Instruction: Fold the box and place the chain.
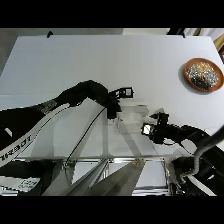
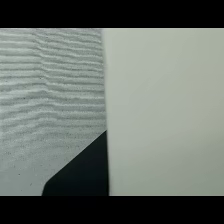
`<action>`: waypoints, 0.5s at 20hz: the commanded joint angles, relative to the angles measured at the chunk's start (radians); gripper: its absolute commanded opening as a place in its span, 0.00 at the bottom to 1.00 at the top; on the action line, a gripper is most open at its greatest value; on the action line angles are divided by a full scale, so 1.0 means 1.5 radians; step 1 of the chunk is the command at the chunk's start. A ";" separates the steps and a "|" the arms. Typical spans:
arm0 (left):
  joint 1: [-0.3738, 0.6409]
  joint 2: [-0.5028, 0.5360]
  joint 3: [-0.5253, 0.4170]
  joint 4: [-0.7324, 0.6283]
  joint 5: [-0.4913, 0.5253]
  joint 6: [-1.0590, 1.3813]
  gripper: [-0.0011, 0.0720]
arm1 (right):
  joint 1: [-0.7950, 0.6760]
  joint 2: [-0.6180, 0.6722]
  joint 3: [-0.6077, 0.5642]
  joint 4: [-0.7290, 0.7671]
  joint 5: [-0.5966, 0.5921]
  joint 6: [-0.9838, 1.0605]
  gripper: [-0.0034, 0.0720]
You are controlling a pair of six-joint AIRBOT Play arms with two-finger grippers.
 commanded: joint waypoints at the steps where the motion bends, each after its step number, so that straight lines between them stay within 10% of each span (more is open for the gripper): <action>1: -0.001 0.000 0.000 0.000 0.000 0.000 0.03 | 0.001 -0.006 0.021 0.004 -0.005 -0.001 0.97; 10: -0.001 0.000 0.000 0.000 0.000 0.000 0.03 | -0.030 -0.047 0.105 0.041 0.076 -0.001 0.97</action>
